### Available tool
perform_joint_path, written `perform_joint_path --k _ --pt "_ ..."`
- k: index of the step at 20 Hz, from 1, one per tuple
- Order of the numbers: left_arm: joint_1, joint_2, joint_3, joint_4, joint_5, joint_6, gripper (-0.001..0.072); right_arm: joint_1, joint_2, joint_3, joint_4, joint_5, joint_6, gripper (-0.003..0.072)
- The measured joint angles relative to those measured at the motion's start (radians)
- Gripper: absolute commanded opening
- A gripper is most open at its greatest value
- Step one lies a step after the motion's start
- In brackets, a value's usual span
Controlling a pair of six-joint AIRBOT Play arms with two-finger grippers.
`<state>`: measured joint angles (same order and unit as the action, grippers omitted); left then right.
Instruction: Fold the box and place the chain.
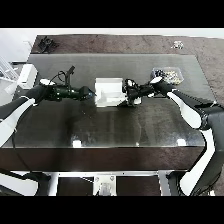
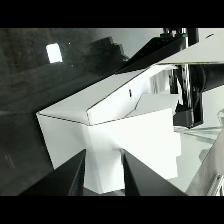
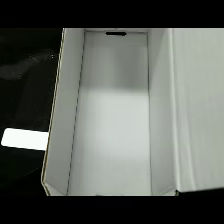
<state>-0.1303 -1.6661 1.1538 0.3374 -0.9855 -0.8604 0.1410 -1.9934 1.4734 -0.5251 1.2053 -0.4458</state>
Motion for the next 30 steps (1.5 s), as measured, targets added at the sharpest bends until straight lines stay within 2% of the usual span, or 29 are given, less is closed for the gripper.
perform_joint_path --k 4,13,18,30 --pt "-0.009 0.000 0.007 0.022 -0.010 -0.066 0.0279 0.000 0.000 0.000 0.000 0.000 0.000 0.0560" --pt "-0.116 0.001 0.196 0.432 -0.055 -0.514 0.0279 0.000 0.000 0.000 0.000 0.000 0.000 0.0560" --pt "-0.181 0.001 0.264 0.634 -0.078 -0.731 0.0279 0.000 0.000 0.000 0.000 0.000 0.000 0.0560" --pt "-0.242 -0.002 0.309 0.781 -0.048 -0.904 0.0280 0.000 0.000 0.000 0.000 0.000 0.001 0.0560"
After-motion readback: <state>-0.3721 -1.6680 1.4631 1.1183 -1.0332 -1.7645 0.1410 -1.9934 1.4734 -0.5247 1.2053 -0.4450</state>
